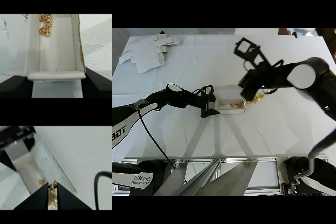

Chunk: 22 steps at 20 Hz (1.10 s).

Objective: Fold the box and place the chain.

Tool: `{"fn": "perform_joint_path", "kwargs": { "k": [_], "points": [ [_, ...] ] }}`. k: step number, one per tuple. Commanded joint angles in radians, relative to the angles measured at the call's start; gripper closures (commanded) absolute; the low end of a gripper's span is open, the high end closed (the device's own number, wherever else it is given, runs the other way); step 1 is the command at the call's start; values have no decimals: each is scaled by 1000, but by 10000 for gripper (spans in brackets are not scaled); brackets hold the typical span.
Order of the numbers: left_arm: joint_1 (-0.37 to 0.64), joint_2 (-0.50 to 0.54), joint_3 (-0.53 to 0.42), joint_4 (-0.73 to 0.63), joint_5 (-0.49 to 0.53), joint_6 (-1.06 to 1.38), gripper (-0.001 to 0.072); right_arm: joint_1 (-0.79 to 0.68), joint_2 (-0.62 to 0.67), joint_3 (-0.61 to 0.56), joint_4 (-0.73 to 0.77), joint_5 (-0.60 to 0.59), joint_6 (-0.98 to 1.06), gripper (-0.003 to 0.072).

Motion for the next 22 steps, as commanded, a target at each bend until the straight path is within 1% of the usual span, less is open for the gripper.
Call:
{"fn": "perform_joint_path", "kwargs": {
  "k": [1, 5, 8, 11, 13, 14, 15, 16, 19, 21, 22],
  "points": [
    [0, 0, 0, 0, 0, 0, 618, 105, -41, 1, 8, -90, -10, 673],
    [0, 0, 0, 0, 0, 0, 618, 157, -163, 1, 8, -31, 10, 673],
    [0, 0, 0, 0, 0, 0, 618, 166, -237, 1, 3, 29, 42, 673],
    [0, 0, 0, 0, 0, 0, 618, 163, -264, 0, -40, 30, 93, 672],
    [0, 0, 0, 0, 0, 0, 618, 151, -264, 0, -38, 32, 97, 666],
    [0, 0, 0, 0, 0, 0, 618, 141, -264, 1, -38, 37, 109, 582],
    [0, 0, 0, 0, 0, 0, 618, 128, -262, 1, -34, 44, 121, 475],
    [0, 0, 0, 0, 0, 0, 618, 111, -253, 1, -22, 57, 121, 443],
    [0, 0, 0, 0, 0, 0, 618, 48, -178, 1, 27, 100, 101, 443],
    [0, 0, 0, 0, 0, 0, 618, -21, -105, 1, 30, 124, 15, 442],
    [0, 0, 0, 0, 0, 0, 618, -62, -77, 1, 30, 137, -34, 427]
  ]
}}
